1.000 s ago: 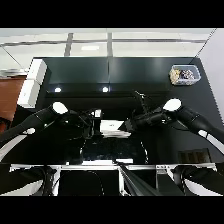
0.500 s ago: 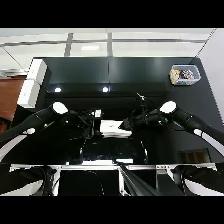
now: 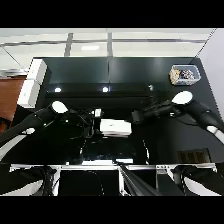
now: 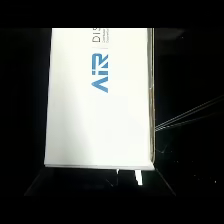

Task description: Fold the box and place the chain.

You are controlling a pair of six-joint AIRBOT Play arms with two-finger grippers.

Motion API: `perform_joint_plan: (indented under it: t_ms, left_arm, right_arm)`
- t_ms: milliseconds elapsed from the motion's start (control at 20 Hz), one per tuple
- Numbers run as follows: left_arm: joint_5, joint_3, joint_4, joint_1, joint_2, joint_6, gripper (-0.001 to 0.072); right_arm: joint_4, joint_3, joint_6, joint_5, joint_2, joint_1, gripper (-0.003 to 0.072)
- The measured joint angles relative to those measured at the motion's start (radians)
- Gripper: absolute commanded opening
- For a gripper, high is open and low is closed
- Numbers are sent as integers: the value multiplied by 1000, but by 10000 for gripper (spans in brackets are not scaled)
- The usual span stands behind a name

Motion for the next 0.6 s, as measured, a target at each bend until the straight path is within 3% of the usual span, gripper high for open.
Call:
perform_joint_plan:
  t_ms: [50, 350, 600]
  left_arm:
    - [6, 10, -2, 0, 4, -29, 716]
    - [-34, 103, 26, -3, 13, -168, 716]
    - [-94, 221, 18, -76, -20, -196, 714]
  right_arm:
    - [-1, 11, -3, 14, 34, -45, 20]
    - [-61, 35, 1, 119, 198, -307, 20]
    - [-98, 38, 3, 147, 231, -386, 20]
